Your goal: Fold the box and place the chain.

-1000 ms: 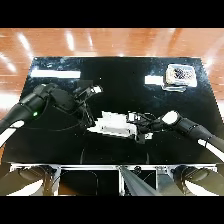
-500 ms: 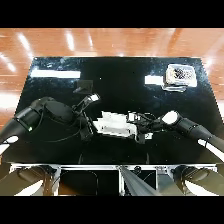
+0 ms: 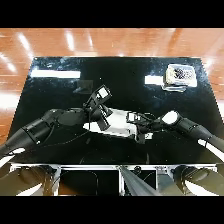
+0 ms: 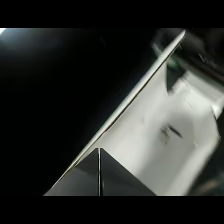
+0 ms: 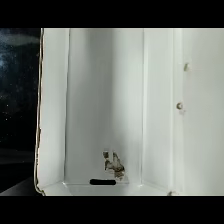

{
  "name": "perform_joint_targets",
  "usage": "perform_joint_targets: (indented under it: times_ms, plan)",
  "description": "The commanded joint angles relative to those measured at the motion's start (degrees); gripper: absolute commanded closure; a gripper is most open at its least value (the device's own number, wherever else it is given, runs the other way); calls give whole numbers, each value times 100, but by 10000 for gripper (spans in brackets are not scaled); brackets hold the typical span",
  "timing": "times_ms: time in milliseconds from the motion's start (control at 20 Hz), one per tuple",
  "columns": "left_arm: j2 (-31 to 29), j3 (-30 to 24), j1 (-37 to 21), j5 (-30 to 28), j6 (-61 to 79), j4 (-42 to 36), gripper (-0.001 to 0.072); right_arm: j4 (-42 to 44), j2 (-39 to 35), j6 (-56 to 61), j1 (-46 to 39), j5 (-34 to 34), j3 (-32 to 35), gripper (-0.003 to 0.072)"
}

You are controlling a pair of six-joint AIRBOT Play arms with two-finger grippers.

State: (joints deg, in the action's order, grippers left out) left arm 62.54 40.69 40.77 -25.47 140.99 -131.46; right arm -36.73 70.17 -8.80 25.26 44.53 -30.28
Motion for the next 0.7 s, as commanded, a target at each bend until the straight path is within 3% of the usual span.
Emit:
perform_joint_targets:
  times_ms: [0,200,650]
  plan:
    - [68,-4,223,831,-50,-4,688,2,0,2,-2,4,0,1]
    - [393,-4,374,1414,-229,0,688,2,0,2,-2,4,0,1]
    - [1060,-4,391,1338,-433,2,687,2,0,2,-2,4,0,2]
